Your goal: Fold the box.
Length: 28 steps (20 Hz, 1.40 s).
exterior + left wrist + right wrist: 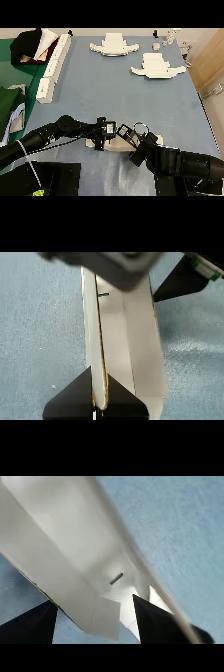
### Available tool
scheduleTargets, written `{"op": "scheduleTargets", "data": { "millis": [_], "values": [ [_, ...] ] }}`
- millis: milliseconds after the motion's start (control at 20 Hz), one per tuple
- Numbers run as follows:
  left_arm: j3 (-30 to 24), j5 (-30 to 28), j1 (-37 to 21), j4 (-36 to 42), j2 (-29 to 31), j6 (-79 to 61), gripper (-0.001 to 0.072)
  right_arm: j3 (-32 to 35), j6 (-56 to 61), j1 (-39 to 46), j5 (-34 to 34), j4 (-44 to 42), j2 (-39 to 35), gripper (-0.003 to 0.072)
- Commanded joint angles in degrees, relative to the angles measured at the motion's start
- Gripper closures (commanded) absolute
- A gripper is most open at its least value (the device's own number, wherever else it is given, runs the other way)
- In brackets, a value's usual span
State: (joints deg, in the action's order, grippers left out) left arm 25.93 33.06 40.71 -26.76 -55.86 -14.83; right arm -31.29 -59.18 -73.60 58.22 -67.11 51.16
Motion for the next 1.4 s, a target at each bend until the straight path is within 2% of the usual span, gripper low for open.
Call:
{"op": "scheduleTargets", "data": {
  "millis": [0,150,350,600,750,900,1000,1100,1200,1350],
  "values": [
    [0.02,0.02,0.02,-0.02,-0.02,-0.13,0.0695,-0.96,3.54,-0.07,2.69,0.44,-0.15,-0.0029],
    [0.02,-0.02,0.02,-0.02,-0.02,-0.13,0.0695,-2.25,3.48,-0.07,6.03,-0.17,-0.17,-0.0029],
    [0.02,0.0,0.02,-0.02,-0.02,-0.15,0.0695,-2.29,-2.05,1.33,6.14,-0.76,-0.33,-0.003],
    [0.02,0.0,0.02,-0.04,-0.02,-0.13,0.0695,1.42,-19.54,10.62,-2.49,-4.92,-5.64,-0.003],
    [0.02,-0.02,0.0,-0.02,-0.02,-0.15,0.0695,4.09,-36.37,18.23,-7.26,-13.66,-8.15,-0.003],
    [0.02,0.0,0.02,-0.04,-0.02,-0.13,0.0695,5.88,-63.14,27.21,-11.69,-29.2,-8.37,-0.003],
    [0.02,0.0,0.02,-0.02,-0.02,-0.15,0.0695,6.01,-81.46,34.18,-11.47,-42.07,-8.35,-0.003],
    [0.02,0.0,0.02,-0.02,-0.02,-0.15,0.0695,6.03,-94.68,40.63,-9.79,-50.49,-8.04,-0.0031],
    [0.02,0.02,0.02,-0.02,-0.02,-0.13,0.0695,6.38,-101.09,44.87,-8.31,-53.62,-6.19,-0.0031],
    [0.02,-0.02,0.0,-0.02,-0.02,-0.15,0.0695,6.4,-101.42,46.45,-7.21,-54.45,-2.32,-0.0032]
  ]
}}
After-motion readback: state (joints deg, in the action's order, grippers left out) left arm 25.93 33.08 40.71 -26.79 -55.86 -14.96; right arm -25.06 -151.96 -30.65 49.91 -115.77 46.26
